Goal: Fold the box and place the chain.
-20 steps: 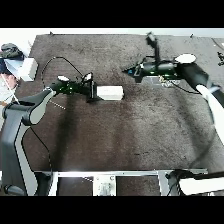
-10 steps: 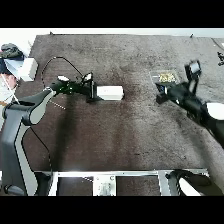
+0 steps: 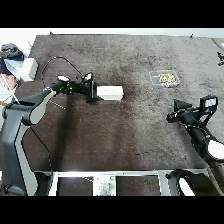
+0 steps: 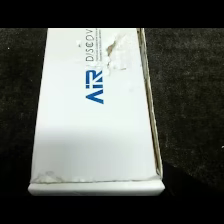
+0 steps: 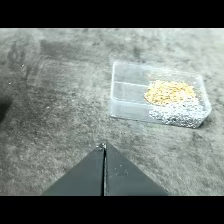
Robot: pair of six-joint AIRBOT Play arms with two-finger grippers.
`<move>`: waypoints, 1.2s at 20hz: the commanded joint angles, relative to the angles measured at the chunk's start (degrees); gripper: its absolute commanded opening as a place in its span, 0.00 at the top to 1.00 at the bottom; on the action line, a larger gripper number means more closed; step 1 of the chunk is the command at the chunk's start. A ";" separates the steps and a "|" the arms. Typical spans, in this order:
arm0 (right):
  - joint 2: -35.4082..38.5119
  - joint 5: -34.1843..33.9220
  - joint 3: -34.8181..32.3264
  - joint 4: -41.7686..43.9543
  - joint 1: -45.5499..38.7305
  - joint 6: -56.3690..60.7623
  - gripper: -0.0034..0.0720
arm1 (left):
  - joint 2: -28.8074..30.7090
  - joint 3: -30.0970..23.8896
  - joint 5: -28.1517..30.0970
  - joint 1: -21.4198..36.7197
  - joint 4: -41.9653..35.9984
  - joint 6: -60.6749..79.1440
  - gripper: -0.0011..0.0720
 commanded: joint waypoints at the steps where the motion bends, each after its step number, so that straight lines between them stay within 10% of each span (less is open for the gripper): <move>1: 1.46 -1.44 -1.11 -0.11 0.00 -0.31 0.94 | 0.02 0.02 -0.76 0.02 -0.70 -2.19 0.57; 2: 1.46 -1.46 -1.11 -0.13 0.00 -0.31 0.94 | 0.22 0.04 -1.33 0.02 -1.51 -3.21 0.96; 13: 1.46 -1.46 -1.11 -0.11 0.00 -0.31 0.94 | 27.85 -1.68 20.02 9.64 -1.62 -33.53 0.98; 17: 1.44 -1.49 -1.11 -0.13 0.00 -0.31 0.94 | 43.69 -14.16 30.38 19.28 8.52 -47.36 0.98; 24: 1.46 -1.49 -1.11 -0.13 0.00 -0.31 0.94 | 62.53 -41.81 23.74 44.24 12.96 -52.00 0.98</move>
